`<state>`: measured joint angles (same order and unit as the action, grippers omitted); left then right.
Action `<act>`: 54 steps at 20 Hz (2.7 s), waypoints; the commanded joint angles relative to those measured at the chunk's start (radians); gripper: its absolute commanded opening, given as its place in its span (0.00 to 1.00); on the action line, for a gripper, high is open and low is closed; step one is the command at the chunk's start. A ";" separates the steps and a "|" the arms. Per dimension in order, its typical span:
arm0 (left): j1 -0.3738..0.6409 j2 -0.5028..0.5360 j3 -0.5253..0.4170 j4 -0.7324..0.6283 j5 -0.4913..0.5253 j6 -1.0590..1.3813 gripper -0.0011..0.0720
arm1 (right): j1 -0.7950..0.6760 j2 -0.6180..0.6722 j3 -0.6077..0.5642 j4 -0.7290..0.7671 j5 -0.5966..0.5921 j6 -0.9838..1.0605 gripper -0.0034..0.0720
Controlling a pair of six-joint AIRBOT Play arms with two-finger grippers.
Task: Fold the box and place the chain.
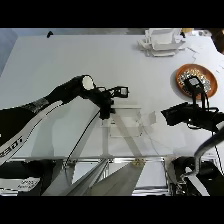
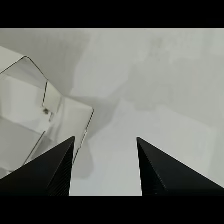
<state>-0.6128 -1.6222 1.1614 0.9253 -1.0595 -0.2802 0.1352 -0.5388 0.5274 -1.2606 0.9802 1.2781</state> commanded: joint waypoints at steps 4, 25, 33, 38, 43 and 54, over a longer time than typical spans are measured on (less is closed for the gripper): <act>-0.001 0.001 0.002 0.026 0.019 0.011 0.02 | 0.001 0.000 0.000 0.000 -0.002 -0.004 0.62; 0.000 0.001 0.002 0.026 0.016 0.010 0.03 | 0.358 -0.240 -0.048 0.157 0.074 -0.919 0.44; 0.000 0.001 0.002 0.026 0.015 0.010 0.03 | 0.509 -0.247 -0.215 0.023 -0.344 -0.955 0.97; 0.000 0.001 0.002 0.026 0.016 0.010 0.03 | 0.535 -0.259 -0.230 0.087 -0.429 -0.954 0.97; 0.000 0.001 0.002 0.026 0.015 0.010 0.03 | 0.405 -0.261 -0.215 0.182 -0.422 -0.956 0.97; 0.000 0.001 0.002 0.026 0.015 0.010 0.03 | 0.157 -0.329 -0.196 0.491 -0.341 -1.359 0.96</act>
<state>-0.6132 -1.6215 1.1633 0.9512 -1.0443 -0.2703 0.3389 -0.8356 0.3302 -0.8341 0.6144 0.0330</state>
